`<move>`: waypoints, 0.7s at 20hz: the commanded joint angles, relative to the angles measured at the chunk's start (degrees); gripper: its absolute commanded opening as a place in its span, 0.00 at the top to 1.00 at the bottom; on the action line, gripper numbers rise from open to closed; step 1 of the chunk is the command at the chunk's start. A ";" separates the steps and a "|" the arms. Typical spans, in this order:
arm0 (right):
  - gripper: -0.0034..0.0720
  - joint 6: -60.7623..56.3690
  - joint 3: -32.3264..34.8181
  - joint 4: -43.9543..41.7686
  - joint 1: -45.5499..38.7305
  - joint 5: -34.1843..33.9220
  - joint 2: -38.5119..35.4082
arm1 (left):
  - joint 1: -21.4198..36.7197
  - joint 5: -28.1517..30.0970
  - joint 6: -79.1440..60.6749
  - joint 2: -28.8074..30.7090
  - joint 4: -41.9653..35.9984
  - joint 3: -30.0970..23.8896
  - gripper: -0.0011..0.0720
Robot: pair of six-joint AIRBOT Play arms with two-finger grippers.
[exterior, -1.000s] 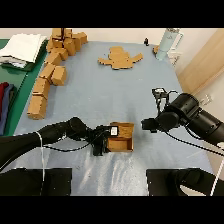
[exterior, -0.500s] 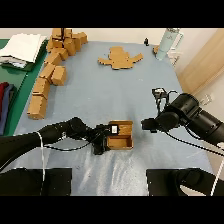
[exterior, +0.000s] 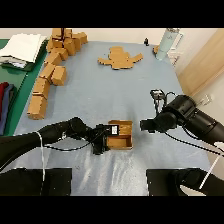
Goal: Fold the box.
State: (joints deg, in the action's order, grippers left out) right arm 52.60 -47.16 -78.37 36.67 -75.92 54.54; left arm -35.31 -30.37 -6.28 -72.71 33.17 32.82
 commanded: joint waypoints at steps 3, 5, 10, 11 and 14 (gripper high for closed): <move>0.66 0.04 0.11 -0.59 -0.04 0.22 0.26 | 0.04 -0.04 -0.09 -0.04 0.28 -0.02 0.28; 0.66 0.63 0.11 -1.36 -0.04 0.24 0.26 | 0.04 -0.07 -0.09 -0.04 0.26 -0.02 0.28; 0.66 0.61 0.09 -1.57 -0.04 0.28 0.26 | 0.04 -0.02 -0.09 -0.04 0.26 -0.02 0.28; 0.66 0.61 0.09 -1.60 -0.04 0.26 0.26 | 0.04 -0.04 -0.07 -0.02 0.26 0.11 0.28; 0.66 0.59 0.09 -1.64 -0.04 0.26 0.26 | 0.04 -0.17 7.76 0.98 0.39 1.31 0.28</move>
State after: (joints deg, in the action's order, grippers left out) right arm 53.21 -47.09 -79.94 36.67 -75.66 54.76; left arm -35.31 -30.50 -4.73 -72.42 33.95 33.32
